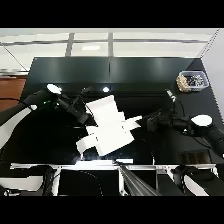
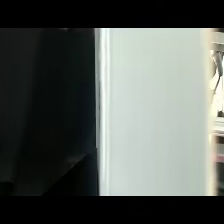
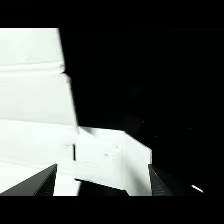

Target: Fold the box and place the chain.

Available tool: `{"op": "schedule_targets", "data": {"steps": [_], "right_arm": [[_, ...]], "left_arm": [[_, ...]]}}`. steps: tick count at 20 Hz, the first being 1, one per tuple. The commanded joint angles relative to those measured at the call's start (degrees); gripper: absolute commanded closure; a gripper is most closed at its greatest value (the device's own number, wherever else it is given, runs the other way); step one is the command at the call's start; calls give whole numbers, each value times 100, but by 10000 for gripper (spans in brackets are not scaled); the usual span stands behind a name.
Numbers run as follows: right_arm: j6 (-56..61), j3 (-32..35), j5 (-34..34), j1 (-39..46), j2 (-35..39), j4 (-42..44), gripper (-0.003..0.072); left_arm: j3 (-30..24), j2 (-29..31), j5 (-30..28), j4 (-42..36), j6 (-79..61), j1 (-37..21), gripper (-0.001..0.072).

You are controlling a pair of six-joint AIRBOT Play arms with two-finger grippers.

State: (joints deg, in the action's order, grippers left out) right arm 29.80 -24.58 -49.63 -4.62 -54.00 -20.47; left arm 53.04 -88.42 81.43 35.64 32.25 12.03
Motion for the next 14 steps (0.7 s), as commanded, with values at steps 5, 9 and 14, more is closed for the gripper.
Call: {"op": "schedule_targets", "data": {"steps": [5, 9, 14], "right_arm": [[101, -1397, -1904, 820, 4, -2017, 27], [-348, -1390, -1897, 586, 2, -2076, 27], [-485, -1357, -1816, -11, -2, -2103, 27]], "left_arm": [[-332, 1770, -2006, 881, -466, 1132, 686], [-376, 1794, -2743, 2218, -1145, 1731, 684], [-376, 1397, -2918, 2201, -1172, 1862, 684]]}}
